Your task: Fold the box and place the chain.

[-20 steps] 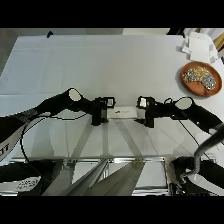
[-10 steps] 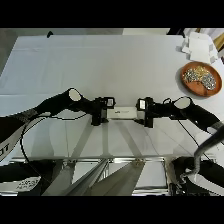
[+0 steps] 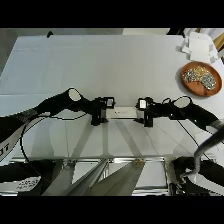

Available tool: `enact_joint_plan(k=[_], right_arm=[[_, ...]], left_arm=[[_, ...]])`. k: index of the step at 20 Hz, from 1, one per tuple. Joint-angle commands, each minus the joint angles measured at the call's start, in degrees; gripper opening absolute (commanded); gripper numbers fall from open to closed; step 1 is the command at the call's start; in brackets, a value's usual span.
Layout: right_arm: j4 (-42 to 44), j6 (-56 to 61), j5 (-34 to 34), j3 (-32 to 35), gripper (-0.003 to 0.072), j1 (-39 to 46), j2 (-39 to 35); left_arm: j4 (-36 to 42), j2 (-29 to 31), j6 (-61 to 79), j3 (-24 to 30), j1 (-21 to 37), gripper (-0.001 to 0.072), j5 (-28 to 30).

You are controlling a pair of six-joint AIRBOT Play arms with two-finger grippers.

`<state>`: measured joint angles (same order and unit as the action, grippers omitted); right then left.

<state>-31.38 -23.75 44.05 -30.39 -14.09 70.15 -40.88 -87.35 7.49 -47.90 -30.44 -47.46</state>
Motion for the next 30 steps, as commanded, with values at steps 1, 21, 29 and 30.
enact_joint_plan(k=[1,21,29,30], right_arm=[[-0.33,-0.33,0.09,0.04,0.0379,-0.07,0.11],[-36.26,99.47,26.8,0.07,0.0015,8.81,-23.89],[-49.13,118.88,38.97,0.07,0.0016,8.81,-23.89],[-49.11,118.9,38.97,0.07,0.0016,8.81,-23.89]], left_arm=[[0.07,0.0,0.0,0.02,-0.02,0.0009,0.09],[0.07,0.0,0.0,0.02,-0.02,0.0009,0.09],[0.07,0.0,0.0,0.02,-0.02,0.001,0.11],[0.09,0.0,0.0,0.0,-0.02,0.001,0.09]])
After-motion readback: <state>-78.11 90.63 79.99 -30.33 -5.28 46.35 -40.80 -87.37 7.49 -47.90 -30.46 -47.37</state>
